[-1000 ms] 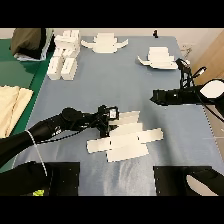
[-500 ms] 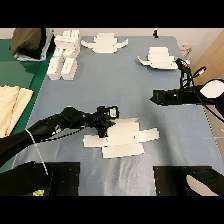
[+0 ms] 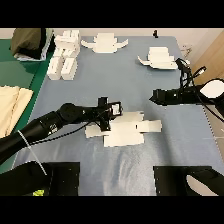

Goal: Fold the box.

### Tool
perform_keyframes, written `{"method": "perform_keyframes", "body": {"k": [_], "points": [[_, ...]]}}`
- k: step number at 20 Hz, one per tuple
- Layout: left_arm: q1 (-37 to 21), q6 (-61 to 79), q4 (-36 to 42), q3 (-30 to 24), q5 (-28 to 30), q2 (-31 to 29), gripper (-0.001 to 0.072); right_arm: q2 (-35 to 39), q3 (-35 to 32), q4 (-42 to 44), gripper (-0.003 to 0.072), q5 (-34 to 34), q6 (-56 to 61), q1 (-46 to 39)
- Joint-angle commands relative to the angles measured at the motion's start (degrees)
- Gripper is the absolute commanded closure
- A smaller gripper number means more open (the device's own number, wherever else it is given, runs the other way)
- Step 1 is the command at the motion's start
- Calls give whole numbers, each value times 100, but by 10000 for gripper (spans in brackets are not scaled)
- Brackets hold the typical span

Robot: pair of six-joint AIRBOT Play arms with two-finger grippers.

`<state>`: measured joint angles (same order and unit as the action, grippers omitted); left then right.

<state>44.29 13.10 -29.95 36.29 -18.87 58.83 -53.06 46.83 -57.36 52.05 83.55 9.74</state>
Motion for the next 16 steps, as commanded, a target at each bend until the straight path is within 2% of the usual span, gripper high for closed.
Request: {"method": "perform_keyframes", "body": {"k": [1, 4, 10, 12, 16], "points": [[557, 140, -24, -348, 953, -61, 699, 4, 0, 105, 683, 0, 2, 4], [752, 98, 291, -595, 568, -59, 698, 4, 0, 103, 683, -20, 2, 4], [752, 98, 769, -601, 28, -33, 698, 4, 0, 98, 683, -83, -7, 4], [732, 98, 1032, -608, 9, 79, 697, 4, 0, 101, 683, -109, -7, 4], [291, 96, 1366, -605, -629, 280, 696, 4, 0, 103, 683, -107, -7, 4]]}}
